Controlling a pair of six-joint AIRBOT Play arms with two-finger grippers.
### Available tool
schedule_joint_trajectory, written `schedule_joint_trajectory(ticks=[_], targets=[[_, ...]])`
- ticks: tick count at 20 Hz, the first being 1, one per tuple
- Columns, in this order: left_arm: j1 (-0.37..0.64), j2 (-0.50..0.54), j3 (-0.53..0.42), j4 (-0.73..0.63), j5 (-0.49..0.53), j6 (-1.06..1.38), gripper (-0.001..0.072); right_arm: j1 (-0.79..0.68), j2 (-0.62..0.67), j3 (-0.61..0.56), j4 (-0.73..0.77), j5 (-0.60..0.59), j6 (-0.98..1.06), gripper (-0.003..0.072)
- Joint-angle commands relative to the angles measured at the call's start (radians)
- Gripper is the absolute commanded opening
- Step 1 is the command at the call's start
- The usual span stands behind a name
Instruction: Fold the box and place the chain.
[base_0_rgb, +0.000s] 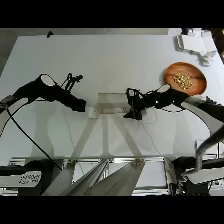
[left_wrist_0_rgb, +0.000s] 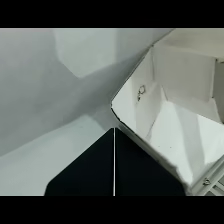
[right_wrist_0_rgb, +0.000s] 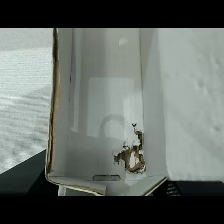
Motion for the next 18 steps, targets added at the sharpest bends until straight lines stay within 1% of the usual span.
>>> schedule_joint_trajectory(ticks=[1, 3, 4, 5, 6, 7, 9, 14, 15, 17, 18], targets=[[-0.005, -0.003, 0.0, -0.048, -0.025, 0.006, 0.0008, 0.0, 0.0, 0.001, 0.0, 0.0, 0.0, 0.0506], [-0.018, -0.003, 0.0, -0.064, -0.021, 0.017, 0.0009, 0.0, 0.0, 0.001, 0.0, 0.0, 0.0, 0.0506], [-0.028, -0.003, 0.0, -0.079, -0.021, 0.017, 0.0025, 0.0, 0.0, 0.001, 0.0, 0.0, 0.0, 0.0506], [-0.039, -0.003, 0.0, -0.099, -0.021, 0.019, 0.0105, 0.0, 0.0, 0.001, 0.0, 0.0, 0.0, 0.0506], [-0.048, -0.002, 0.0, -0.121, -0.019, 0.019, 0.0222, 0.0, 0.0, 0.001, 0.0, 0.0, 0.0, 0.0506], [-0.055, -0.002, 0.0, -0.139, -0.018, 0.019, 0.0237, 0.0, 0.0, 0.001, 0.0, 0.0, 0.0, 0.0506], [-0.061, 0.003, 0.0, -0.162, -0.021, 0.018, 0.0237, 0.0, 0.0, 0.001, 0.0, 0.0, 0.0, 0.0506], [-0.061, 0.053, 0.0, -0.161, -0.022, 0.016, 0.0238, 0.0, 0.0, 0.001, 0.0, 0.0, 0.0, 0.0506], [-0.061, 0.063, 0.0, -0.162, -0.02, 0.016, 0.0284, 0.0, 0.0, 0.001, 0.0, 0.0, 0.0, 0.0506], [-0.066, 0.066, 0.0, -0.177, -0.011, 0.016, 0.0509, 0.0, 0.0, 0.001, 0.0, 0.0, 0.0, 0.0506], [-0.074, 0.064, 0.0, -0.185, 0.006, 0.016, 0.0525, 0.0, 0.0, 0.001, 0.0, 0.0, 0.0, 0.0506]])
